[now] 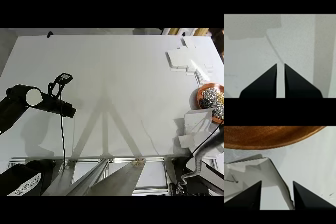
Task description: Fold the box and place the chain.
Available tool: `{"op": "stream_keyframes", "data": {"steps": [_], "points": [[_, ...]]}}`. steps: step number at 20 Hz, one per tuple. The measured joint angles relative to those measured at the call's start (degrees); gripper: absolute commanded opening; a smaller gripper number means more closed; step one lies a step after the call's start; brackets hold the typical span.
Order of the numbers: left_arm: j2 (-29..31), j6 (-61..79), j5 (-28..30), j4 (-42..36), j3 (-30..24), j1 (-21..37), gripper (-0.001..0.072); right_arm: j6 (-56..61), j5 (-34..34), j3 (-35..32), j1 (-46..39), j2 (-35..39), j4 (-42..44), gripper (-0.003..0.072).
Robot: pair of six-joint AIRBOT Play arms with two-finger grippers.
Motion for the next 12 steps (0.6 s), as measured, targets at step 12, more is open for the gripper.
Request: {"op": "stream_keyframes", "data": {"steps": [12], "points": [[0.0, 0.0, 0.0, 0.0, 0.0, 0.0, 0.0107, 0.0, 13.0, 0.0, 11.0, 3.8, 5.9, 0.0015]]}}
